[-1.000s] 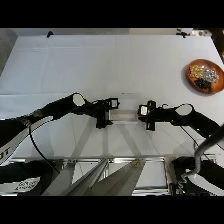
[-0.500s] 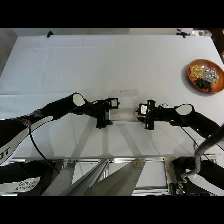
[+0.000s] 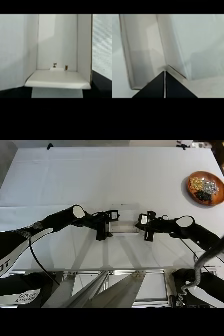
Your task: Fold the box and place the chain.
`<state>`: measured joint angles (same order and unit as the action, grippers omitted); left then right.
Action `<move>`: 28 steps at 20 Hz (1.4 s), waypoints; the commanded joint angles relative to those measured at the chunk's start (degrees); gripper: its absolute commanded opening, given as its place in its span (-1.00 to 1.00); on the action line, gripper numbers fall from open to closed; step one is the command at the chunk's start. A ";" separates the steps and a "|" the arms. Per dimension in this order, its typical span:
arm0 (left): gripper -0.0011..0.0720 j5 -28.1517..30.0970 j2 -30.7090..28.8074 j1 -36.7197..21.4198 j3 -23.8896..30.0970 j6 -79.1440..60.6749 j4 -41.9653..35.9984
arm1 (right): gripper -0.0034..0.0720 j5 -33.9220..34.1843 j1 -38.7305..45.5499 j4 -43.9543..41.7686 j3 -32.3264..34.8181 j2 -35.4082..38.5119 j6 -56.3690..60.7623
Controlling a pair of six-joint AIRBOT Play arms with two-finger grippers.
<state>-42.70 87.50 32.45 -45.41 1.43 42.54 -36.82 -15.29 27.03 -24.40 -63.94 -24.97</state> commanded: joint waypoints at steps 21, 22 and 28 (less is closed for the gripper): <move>-0.39 0.00 0.04 0.04 0.02 0.15 -0.07 | -0.90 -25.68 28.20 28.87 0.00 5.16 89.66; -0.39 0.02 0.04 0.04 0.02 0.15 -0.07 | -0.89 -24.72 28.20 26.40 0.00 3.63 87.38; -0.39 0.02 0.04 0.04 0.02 0.15 -0.07 | -0.90 -21.55 25.94 17.51 0.00 -0.74 80.37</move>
<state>-42.70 87.50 32.47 -45.41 1.61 42.46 -60.23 12.03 48.47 -24.43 -62.43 58.28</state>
